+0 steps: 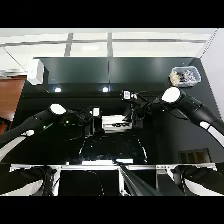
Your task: Fold the box and place the chain.
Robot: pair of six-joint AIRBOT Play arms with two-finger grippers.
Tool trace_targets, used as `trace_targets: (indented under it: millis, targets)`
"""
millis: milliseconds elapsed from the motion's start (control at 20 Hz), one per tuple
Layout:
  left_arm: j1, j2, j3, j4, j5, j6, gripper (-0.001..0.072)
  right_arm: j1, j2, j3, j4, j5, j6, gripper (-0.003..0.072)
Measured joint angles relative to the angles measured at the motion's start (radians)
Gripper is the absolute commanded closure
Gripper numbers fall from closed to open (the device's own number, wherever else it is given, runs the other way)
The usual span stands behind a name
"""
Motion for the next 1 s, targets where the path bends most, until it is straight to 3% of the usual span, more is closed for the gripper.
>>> trace_targets:
  millis: [300, 350, 450, 500, 1000]
  targets:
    - [0.000, 0.000, 0.000, 0.000, 0.000, 0.000, 0.0321, 0.009, -0.003, -0.025, -0.006, -0.006, 0.016, 0.0462]
    - [0.000, 0.000, 0.000, 0.000, 0.000, 0.000, 0.0320, 0.014, -0.003, -0.031, -0.006, -0.008, 0.017, 0.0404]
    - [0.000, 0.000, 0.000, 0.000, 0.000, 0.000, 0.0321, 0.027, -0.005, -0.037, -0.008, -0.018, 0.018, 0.0396]
    - [0.000, 0.000, 0.000, 0.000, 0.000, -0.001, 0.0321, 0.033, -0.005, -0.039, -0.010, -0.023, 0.019, 0.0310]
    - [0.000, 0.000, 0.000, 0.000, -0.001, 0.001, 0.0320, 0.050, -0.005, -0.069, -0.006, -0.061, 0.034, 0.0312]
